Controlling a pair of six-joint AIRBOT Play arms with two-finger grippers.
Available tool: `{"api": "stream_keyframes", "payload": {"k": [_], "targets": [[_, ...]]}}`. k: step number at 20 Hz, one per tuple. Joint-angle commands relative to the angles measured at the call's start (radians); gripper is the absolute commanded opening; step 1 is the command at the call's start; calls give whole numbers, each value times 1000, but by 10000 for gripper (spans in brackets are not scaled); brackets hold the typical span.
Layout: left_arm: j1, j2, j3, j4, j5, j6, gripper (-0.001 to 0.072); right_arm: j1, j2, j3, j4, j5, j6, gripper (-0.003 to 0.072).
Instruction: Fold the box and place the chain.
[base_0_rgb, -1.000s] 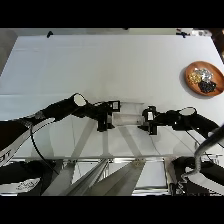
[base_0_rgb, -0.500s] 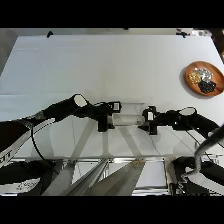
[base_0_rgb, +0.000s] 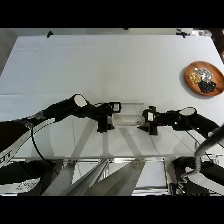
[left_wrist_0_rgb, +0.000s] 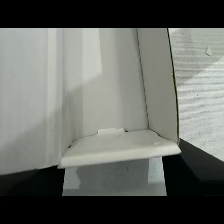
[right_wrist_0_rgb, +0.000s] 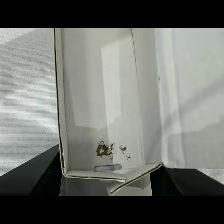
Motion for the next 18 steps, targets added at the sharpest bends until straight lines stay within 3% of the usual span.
{"api": "stream_keyframes", "payload": {"k": [1, 6, 13, 14, 16, 18], "targets": [[-1, 0, 0, 0, -2, 0, 437, 1, 0, 0, 5, -2, 1, 466], [-1, 0, 0, 0, -2, 0, 437, 1, 0, 0, 18, -48, -1, 466], [-1, 0, 0, 0, -2, 1, 437, 1, 0, 0, 5, 2, 9, 468], [-1, 0, 0, 0, -2, 0, 437, 1, 1, 0, 8, 0, 9, 496], [-1, 0, 0, 0, -2, 0, 437, 1, 4, 0, 8, -14, 59, 719], [-1, 0, 0, 0, -2, 0, 437, 1, 4, 0, 4, -30, 142, 714]]}}
